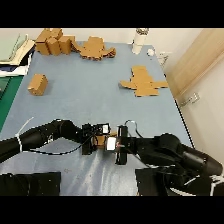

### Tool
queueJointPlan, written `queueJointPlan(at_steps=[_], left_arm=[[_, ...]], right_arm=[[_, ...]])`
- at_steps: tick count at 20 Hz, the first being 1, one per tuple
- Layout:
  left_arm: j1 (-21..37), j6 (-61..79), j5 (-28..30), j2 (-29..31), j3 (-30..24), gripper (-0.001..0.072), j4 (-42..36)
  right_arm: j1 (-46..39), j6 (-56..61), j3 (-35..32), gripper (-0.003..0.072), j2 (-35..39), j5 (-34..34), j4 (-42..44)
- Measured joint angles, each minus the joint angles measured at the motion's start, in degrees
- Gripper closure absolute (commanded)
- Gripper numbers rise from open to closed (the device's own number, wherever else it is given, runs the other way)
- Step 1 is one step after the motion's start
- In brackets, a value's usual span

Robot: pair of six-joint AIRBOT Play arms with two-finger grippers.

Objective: Fold the box.

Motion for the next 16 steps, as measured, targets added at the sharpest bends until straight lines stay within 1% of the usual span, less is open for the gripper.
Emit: queueJointPlan(at_steps=[2, 5, 7, 8, 11, 13, 16], left_arm=[[0.0, 0.0, 0.0, 0.0, 0.0, 0.0236, 0.0], [0.0, 0.0, 0.0, 0.0, 0.0, 0.0236, 0.0], [0.0, 0.0, 0.0, 0.0, 0.0, 0.0236, 0.0], [0.0, 0.0, 0.0, 0.0, 0.0, 0.0236, 0.0], [0.0, 0.0, 0.0, 0.0, 0.0, 0.0236, 0.0], [0.0, 0.0, 0.0, 0.0, 0.0, 0.0236, 0.0], [0.0, 0.0, 0.0, 0.0, 0.0, 0.0236, 0.0]], right_arm=[[-1.5, 14.9, 0.5, 0.0685, 3.9, -3.3, -1.0], [-5.0, 36.7, -0.4, 0.0686, 7.1, -7.8, -0.6], [-7.5, 45.0, -2.2, 0.0686, 8.0, -8.2, 2.6], [-8.5, 47.6, -3.4, 0.0687, 8.2, -7.7, 4.7], [-10.8, 52.5, -7.5, 0.0687, 8.5, -3.0, 12.1], [-11.4, 53.9, -9.8, 0.0687, 8.6, 0.7, 16.8], [-11.6, 55.2, -12.2, 0.0687, 8.6, 4.7, 21.1]])
